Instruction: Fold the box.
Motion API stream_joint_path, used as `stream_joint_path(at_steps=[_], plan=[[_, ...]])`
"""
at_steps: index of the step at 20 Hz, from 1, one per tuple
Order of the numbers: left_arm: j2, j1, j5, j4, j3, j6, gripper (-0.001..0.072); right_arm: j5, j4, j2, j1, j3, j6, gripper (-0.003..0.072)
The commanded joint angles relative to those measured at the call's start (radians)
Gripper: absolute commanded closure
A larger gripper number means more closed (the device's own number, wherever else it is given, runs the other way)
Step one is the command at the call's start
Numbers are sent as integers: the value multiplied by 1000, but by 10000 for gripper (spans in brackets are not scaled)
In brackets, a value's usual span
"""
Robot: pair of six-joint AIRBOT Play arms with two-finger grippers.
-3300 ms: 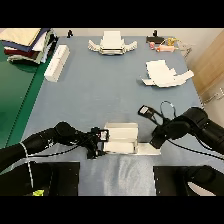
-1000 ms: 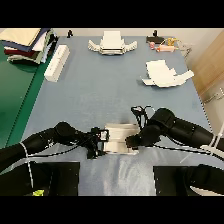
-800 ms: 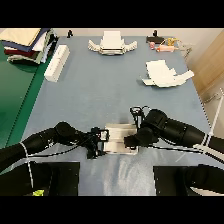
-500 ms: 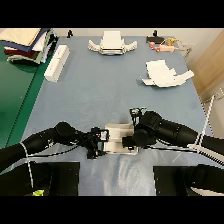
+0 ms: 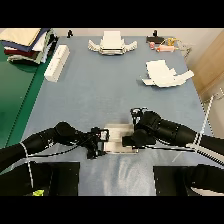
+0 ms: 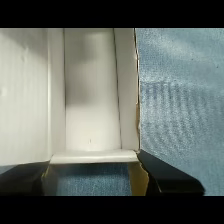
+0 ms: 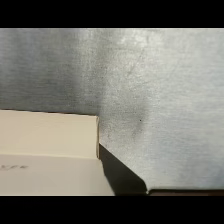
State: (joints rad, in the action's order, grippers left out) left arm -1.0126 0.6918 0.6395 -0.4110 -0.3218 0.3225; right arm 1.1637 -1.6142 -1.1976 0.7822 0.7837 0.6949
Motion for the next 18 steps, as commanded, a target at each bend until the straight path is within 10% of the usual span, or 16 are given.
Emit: stream_joint_path(at_steps=[1, 4, 8, 11, 13, 14, 16, 18], plan=[[1, 0, -1, -1, 0, 2, 372, -4, -3, 0, 1, 6, 6, 650], [1, 0, -1, -1, 0, 2, 372, 21, -6, 2, 1, 35, 13, 260], [1, 0, -1, -1, 0, 2, 372, 45, 3, 0, 0, 48, 13, 264], [1, 0, -1, -1, 0, 2, 372, 45, 14, 0, 0, 48, 13, 648], [1, 0, -1, -1, 0, 2, 372, 47, 18, 0, 0, 48, 14, 682], [1, 0, -1, -1, 0, 2, 372, 47, 17, 0, 0, 48, 21, 618], [1, 0, -1, -1, 0, 2, 372, 47, 16, 0, 0, 48, 21, 173], [1, 0, -1, -1, 0, 2, 372, 50, 17, 2, 0, 48, 21, 117]])
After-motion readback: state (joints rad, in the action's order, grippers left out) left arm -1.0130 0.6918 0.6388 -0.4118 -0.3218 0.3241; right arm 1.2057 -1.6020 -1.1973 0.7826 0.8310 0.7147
